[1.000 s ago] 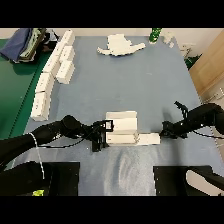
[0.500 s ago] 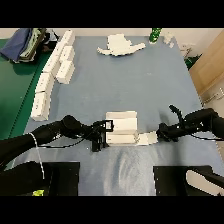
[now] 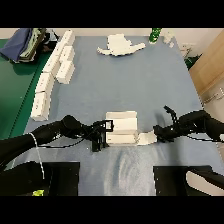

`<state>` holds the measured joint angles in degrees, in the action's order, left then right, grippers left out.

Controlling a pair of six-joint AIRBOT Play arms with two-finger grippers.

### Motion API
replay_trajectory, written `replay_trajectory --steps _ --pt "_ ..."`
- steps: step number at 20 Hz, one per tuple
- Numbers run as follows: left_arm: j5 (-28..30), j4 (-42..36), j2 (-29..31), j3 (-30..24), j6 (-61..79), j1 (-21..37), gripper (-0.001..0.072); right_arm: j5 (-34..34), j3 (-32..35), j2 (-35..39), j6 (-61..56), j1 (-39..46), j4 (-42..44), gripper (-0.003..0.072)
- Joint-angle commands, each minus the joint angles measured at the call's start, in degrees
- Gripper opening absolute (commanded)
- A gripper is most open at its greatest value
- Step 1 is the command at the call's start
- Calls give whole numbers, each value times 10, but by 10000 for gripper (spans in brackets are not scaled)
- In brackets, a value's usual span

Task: Fold the box.

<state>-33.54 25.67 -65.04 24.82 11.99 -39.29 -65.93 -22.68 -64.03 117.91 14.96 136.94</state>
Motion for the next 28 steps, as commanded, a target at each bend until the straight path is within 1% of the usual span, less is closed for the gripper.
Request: replay_trajectory --steps 1,5,9,10,11,12,14,17,19,21,24,26,28 --pt "0 0 0 0 0 0 458 9 1 3 0 -37 6 2" --pt "0 0 0 0 0 0 458 -10 -18 38 -8 -70 9 2" --pt "0 0 0 0 0 0 458 -14 -51 103 -41 -72 9 13" --pt "0 0 0 0 0 0 459 -16 -56 115 -43 -72 9 91" --pt "0 0 0 0 0 0 458 -17 -57 125 -56 -73 9 299" --pt "0 0 0 0 0 0 458 -20 -57 130 -63 -75 8 384" --pt "0 0 0 0 0 0 458 -34 -57 129 -64 -88 7 384" --pt "0 0 0 0 0 0 458 -26 -57 127 -72 -131 6 385" --pt "0 0 0 0 0 0 458 -2 -57 118 -98 -165 -15 390" --pt "0 0 0 0 0 0 458 36 -57 105 -137 -203 -54 390" --pt "0 0 0 0 0 0 459 82 -67 100 -202 -258 -82 390" --pt "0 0 0 0 0 0 458 100 -85 99 -286 -304 -140 389" --pt "0 0 0 0 0 0 458 97 -115 96 -410 -350 -222 378"
